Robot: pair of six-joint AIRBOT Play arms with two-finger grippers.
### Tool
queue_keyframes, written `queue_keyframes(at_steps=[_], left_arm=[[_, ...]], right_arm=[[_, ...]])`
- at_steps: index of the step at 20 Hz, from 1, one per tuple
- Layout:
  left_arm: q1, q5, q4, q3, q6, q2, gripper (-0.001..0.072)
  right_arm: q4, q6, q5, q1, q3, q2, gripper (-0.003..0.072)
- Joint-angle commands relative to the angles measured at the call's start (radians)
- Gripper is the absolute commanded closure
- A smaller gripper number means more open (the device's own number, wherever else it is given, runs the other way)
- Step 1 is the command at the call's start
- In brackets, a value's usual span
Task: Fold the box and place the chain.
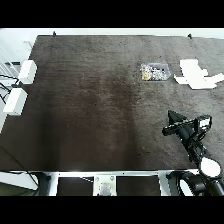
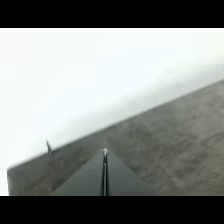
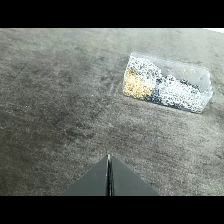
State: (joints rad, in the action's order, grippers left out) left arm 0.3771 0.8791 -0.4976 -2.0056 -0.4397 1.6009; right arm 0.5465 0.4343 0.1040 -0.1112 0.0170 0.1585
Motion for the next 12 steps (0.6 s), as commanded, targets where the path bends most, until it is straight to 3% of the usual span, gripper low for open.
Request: queue_keyframes(at_steps=[1, 4, 6, 9, 12], left_arm=[[-0.064, -0.005, -0.041, 0.002, -0.043, -0.134, 0.0698], [-0.111, -0.019, -0.133, 0.037, -0.15, -0.206, 0.0698], [-0.145, -0.091, -0.153, 0.158, -0.163, -0.26, 0.0698], [-0.219, -0.278, -0.146, 0.457, -0.091, -0.373, 0.0698], [-0.294, -0.447, -0.117, 0.812, -0.03, -0.558, 0.0698]], right_arm=[[0.0, 0.0, 0.0, 0.0, -0.001, -0.001, 0.0673], [0.0, 0.0, 0.0, 0.0, -0.001, -0.001, 0.0673], [0.0, 0.0, 0.0, 0.0, -0.001, -0.001, 0.0673], [0.0, 0.0, 0.0, 0.0, -0.001, -0.001, 0.0673], [0.0, 0.0, 0.0, 0.0, -0.001, -0.001, 0.0673]])
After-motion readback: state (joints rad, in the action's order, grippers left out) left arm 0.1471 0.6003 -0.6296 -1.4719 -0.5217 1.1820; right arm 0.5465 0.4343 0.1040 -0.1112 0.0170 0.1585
